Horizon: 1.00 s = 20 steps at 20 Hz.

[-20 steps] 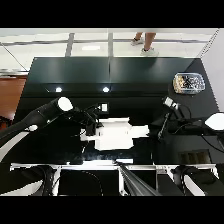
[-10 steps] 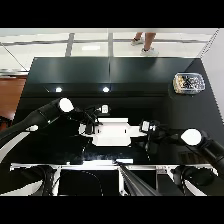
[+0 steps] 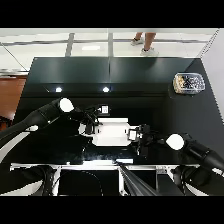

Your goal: Fold the box and place the chain.

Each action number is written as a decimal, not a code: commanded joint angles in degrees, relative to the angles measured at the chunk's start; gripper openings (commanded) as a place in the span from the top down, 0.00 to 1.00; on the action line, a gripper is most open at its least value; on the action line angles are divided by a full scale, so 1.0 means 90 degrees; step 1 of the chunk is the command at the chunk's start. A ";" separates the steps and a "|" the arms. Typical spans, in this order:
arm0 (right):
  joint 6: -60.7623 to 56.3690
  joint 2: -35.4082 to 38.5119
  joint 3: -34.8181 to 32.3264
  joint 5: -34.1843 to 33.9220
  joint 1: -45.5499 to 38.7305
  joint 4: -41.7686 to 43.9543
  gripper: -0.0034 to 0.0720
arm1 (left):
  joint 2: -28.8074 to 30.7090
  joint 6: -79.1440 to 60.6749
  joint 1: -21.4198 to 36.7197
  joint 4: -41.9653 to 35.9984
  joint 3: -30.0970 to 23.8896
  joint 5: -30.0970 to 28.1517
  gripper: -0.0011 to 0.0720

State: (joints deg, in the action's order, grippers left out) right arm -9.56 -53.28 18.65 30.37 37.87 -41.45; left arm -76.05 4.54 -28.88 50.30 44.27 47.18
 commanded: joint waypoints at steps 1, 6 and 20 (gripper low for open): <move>0.0100 -0.0270 -0.0005 -0.0597 0.0464 0.0342 0.11 | -0.0002 0.0002 -0.0005 -0.0002 0.0000 0.0000 0.96; 0.0092 -0.0270 0.0510 0.0070 0.0056 0.0197 0.11 | -0.0002 0.0002 -0.0005 -0.0002 0.0000 0.0010 0.96; 0.0928 -0.0440 0.1032 0.0187 -0.0719 0.0486 0.11 | -0.0002 0.0002 -0.0002 0.0002 0.0000 0.0138 0.96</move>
